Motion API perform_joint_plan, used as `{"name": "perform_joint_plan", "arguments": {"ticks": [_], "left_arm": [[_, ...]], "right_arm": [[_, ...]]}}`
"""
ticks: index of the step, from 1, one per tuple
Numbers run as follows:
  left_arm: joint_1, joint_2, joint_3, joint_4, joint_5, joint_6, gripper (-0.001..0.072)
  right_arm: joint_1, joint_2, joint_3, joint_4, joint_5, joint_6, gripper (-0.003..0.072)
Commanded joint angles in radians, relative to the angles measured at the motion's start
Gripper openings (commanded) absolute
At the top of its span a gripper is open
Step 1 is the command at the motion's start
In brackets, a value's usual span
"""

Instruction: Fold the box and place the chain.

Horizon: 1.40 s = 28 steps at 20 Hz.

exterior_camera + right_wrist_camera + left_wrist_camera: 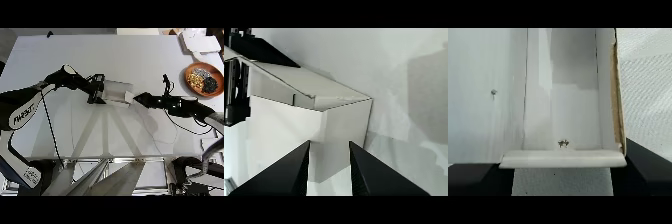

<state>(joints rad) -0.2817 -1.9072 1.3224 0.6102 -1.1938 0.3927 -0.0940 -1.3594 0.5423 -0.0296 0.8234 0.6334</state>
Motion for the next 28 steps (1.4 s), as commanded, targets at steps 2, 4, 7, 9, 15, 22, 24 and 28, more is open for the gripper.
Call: {"name": "perform_joint_plan", "arguments": {"ticks": [2, 4, 7, 9, 15, 22, 24, 28], "left_arm": [[0.0, 0.001, 0.0, 0.0, 0.0, 0.0, 0.0345], [0.0, 0.001, 0.0, 0.0, 0.0, 0.0, 0.0345], [0.0, 0.001, 0.0, 0.0, 0.0, 0.0, 0.0345], [0.0, 0.001, 0.0, 0.0, 0.0, 0.0, 0.0345], [0.0, 0.001, 0.0, 0.0, 0.0, 0.0, 0.0345], [0.0, 0.001, 0.0, 0.0, 0.0, 0.0, 0.0345], [0.0, 0.001, 0.0, 0.0, 0.0, 0.0, 0.0345], [0.0, 0.001, 0.0, 0.0, 0.0, 0.0, 0.0345]], "right_arm": [[0.014, 0.001, 0.0, 0.017, 0.028, -0.014, 0.0281], [0.045, 0.0, 0.0, 0.031, 0.026, -0.015, 0.0283], [0.082, 0.001, 0.0, 0.071, -0.01, -0.063, 0.0308], [0.102, 0.001, 0.0, 0.051, -0.071, -0.067, 0.0348], [0.158, 0.001, 0.0, 0.024, -0.216, -0.066, 0.0348], [0.157, 0.036, 0.0, 0.019, -0.215, -0.066, 0.0348], [0.157, 0.053, 0.003, 0.018, -0.215, -0.066, 0.0389], [0.158, 0.055, 0.056, -0.106, -0.214, 0.044, 0.0541]]}}
